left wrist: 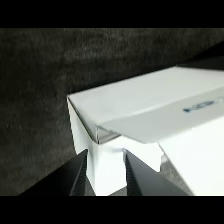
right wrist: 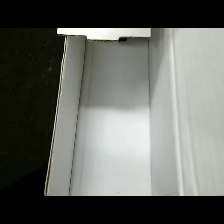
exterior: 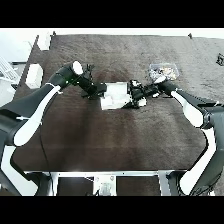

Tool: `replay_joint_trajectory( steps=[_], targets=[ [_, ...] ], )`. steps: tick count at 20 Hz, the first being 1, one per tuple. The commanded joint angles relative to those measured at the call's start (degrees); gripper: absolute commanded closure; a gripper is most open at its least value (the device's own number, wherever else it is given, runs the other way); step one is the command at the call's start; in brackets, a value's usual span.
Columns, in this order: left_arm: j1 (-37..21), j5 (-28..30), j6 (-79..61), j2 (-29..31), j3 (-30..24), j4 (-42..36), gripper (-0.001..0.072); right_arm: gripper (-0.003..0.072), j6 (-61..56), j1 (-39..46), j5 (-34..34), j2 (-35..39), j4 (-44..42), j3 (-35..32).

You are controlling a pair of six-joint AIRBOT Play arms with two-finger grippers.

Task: Fold the box and place the chain.

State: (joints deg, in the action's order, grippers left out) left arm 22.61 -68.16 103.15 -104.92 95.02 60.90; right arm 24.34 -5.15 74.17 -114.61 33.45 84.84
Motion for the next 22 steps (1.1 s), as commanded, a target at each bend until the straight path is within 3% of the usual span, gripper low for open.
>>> replay_joint_trajectory(
  steps=[1,14,22],
  targets=[
    [0.0,-1.51,-0.81,0.07,0.42,-0.57,0.043,0.0094,-0.13,-0.02,-0.15,-0.02,0.02,-0.02],
    [1.68,-2.71,-1.16,0.04,0.39,-1.51,0.0431,0.0094,-0.13,-0.02,-0.15,-0.02,0.02,-0.02],
    [2.78,0.72,1.97,-1.11,0.39,0.02,0.0431,0.0094,-0.13,-0.02,-0.15,-0.02,0.02,-0.02]
  ],
)
